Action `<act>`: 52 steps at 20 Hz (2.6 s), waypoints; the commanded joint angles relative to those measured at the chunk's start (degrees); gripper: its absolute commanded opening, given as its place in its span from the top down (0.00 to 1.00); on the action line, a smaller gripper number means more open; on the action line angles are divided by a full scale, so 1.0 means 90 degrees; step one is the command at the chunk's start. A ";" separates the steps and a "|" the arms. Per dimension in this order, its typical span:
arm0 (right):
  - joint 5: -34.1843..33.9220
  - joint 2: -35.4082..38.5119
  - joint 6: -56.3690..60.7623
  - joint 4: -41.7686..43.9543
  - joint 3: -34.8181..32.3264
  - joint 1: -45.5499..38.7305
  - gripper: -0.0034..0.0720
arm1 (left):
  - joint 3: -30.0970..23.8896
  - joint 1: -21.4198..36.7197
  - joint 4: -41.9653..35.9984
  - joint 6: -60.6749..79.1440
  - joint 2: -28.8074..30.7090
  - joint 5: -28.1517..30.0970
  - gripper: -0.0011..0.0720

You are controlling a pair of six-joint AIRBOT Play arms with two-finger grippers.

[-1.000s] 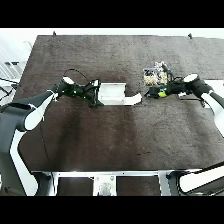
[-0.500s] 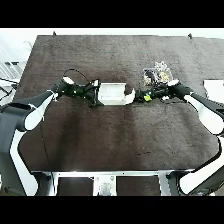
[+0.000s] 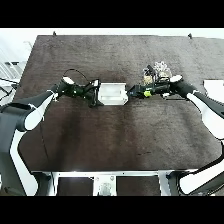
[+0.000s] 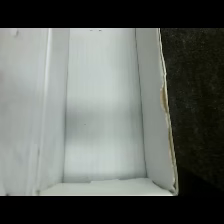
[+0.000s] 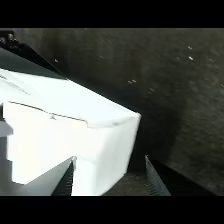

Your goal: Fold the box and place the chain.

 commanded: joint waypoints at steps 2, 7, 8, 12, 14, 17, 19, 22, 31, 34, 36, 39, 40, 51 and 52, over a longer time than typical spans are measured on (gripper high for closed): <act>0.0005 0.0029 0.0041 0.0032 0.0010 0.0180 0.26 | -0.0002 0.0005 0.0002 -0.0002 0.0000 0.0032 0.51; 0.0002 0.0029 0.0357 -0.0046 0.0107 0.0362 0.26 | -0.0002 0.0005 0.0002 -0.0002 0.0000 0.0032 0.51; 0.0002 0.0029 0.0469 -0.0097 0.0175 0.0381 0.26 | -0.0002 0.0007 0.0002 -0.0002 0.0000 0.0032 0.51; 0.0005 0.0029 0.1015 -0.0668 0.0415 0.0563 0.26 | -0.0002 0.0005 0.0002 -0.0002 0.0000 0.0034 0.51; 0.0005 0.0029 0.1350 -0.1139 0.0544 0.0736 0.26 | -0.0002 0.0005 0.0002 -0.0002 0.0000 0.0029 0.51; -0.0024 0.0029 0.1875 -0.1831 0.0750 0.0993 0.26 | -0.0002 0.0005 0.0002 -0.0002 0.0000 0.0029 0.51; -0.0117 0.0029 0.2125 -0.2091 0.0862 0.1124 0.26 | -0.0002 0.0005 0.0002 -0.0002 0.0000 0.0029 0.51; -0.0296 0.0027 0.2637 -0.2548 0.0993 0.1280 0.26 | -0.0002 0.0005 0.0002 -0.0002 0.0000 0.0029 0.51; -0.0508 -0.0017 0.4002 -0.3944 0.1268 0.1741 0.26 | -0.0002 0.0005 0.0002 -0.0002 0.0000 0.0027 0.51; -0.0500 -0.0112 0.4357 -0.4218 0.1372 0.1841 0.26 | -0.0002 0.0005 0.0000 -0.0002 0.0000 0.0027 0.51; -0.0478 -0.0197 0.4507 -0.4306 0.1511 0.1948 0.28 | -0.0002 0.0005 0.0000 -0.0002 0.0000 0.0022 0.51; -0.0291 -0.0265 0.5054 -0.5051 0.1763 0.2159 0.28 | -0.0002 0.0005 0.0000 -0.0002 0.0000 0.0022 0.51; -0.0090 -0.0306 0.5326 -0.5452 0.1872 0.2232 0.28 | -0.0002 0.0005 0.0000 -0.0002 0.0000 0.0022 0.51; 0.0364 -0.0780 0.6317 -0.6343 0.2642 0.2484 0.41 | -0.0002 0.0005 0.0002 -0.0002 0.0000 0.0029 0.51; 0.0381 -0.0780 0.6358 -0.6339 0.2645 0.2487 0.41 | -0.0002 0.0005 0.0000 -0.0002 0.0000 0.0032 0.51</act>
